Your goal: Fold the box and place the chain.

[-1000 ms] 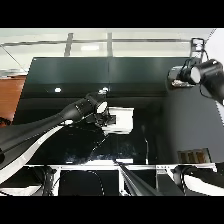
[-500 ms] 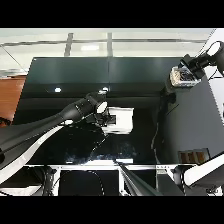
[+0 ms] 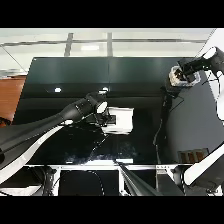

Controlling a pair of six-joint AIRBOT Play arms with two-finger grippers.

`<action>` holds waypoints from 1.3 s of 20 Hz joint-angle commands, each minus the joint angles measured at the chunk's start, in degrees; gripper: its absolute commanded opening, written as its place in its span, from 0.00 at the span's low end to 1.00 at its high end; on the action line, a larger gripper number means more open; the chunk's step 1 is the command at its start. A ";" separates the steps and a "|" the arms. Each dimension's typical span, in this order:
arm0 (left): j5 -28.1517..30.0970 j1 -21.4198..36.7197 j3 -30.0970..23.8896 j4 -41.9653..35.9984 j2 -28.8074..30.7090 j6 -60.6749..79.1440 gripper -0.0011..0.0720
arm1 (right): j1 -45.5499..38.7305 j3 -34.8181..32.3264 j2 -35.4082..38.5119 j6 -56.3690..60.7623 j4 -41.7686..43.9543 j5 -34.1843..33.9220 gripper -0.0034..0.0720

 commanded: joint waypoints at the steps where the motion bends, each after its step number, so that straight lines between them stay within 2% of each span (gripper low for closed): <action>1: -0.04 0.04 0.02 -0.02 0.00 0.02 0.05 | -0.35 0.44 0.72 -8.07 2.23 0.48 0.07; 4: -0.04 0.04 0.02 0.00 0.00 0.02 0.05 | -1.22 1.20 6.69 -18.71 2.23 2.21 0.06; 8: -0.09 0.04 0.02 0.00 0.00 0.04 0.05 | -1.62 1.20 18.51 -28.06 2.23 4.24 0.06; 14: -0.15 0.04 0.02 0.00 0.00 0.02 0.05 | -0.02 1.20 36.13 -31.56 5.22 4.81 0.06; 16: -0.79 0.04 0.02 0.00 0.00 0.04 0.05 | 1.05 1.20 40.52 -31.74 5.49 7.32 0.06; 21: -1.81 0.04 0.02 0.00 0.00 0.04 0.05 | 6.19 1.20 49.57 -32.74 6.80 12.17 0.06; 26: -1.79 0.04 0.02 0.00 0.00 0.04 0.05 | 11.80 1.20 54.42 -32.79 12.68 18.32 0.06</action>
